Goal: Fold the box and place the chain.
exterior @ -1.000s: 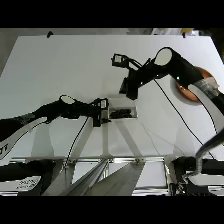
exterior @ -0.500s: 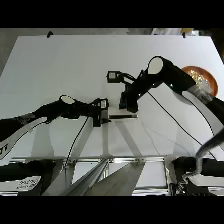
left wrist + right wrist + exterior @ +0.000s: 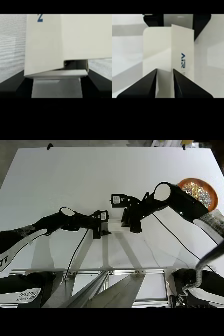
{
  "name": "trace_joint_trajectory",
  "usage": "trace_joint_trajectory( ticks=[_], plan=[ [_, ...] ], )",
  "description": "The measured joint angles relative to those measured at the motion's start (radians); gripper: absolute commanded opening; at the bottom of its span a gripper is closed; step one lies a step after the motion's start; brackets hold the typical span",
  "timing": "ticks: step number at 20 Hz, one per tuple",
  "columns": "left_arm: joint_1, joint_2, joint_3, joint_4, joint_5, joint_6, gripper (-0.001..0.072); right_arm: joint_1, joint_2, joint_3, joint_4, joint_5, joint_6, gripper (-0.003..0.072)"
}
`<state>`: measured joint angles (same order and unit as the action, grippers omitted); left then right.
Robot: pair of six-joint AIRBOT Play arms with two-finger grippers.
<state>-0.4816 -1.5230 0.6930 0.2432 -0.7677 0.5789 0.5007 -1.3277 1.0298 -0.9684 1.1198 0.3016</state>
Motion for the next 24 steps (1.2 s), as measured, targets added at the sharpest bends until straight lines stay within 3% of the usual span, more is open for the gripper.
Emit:
trace_joint_trajectory(
  ticks=[5,8,15,24],
  plan=[
    [0.000,0.000,0.000,0.000,0.000,-0.001,0.0011,0.000,0.011,-0.019,-0.020,-0.026,-0.011,0.0272],
    [0.000,0.000,0.000,0.000,0.000,-0.001,0.0011,0.010,0.013,-0.022,-0.047,-0.036,-0.013,0.0173],
    [0.000,0.000,0.000,-0.002,0.003,-0.003,0.0011,0.041,0.014,-0.023,-0.106,-0.078,-0.013,0.0058],
    [0.001,0.000,0.000,-0.002,0.003,-0.002,0.0011,0.046,0.014,-0.023,-0.116,-0.097,-0.011,0.0050]
  ],
)
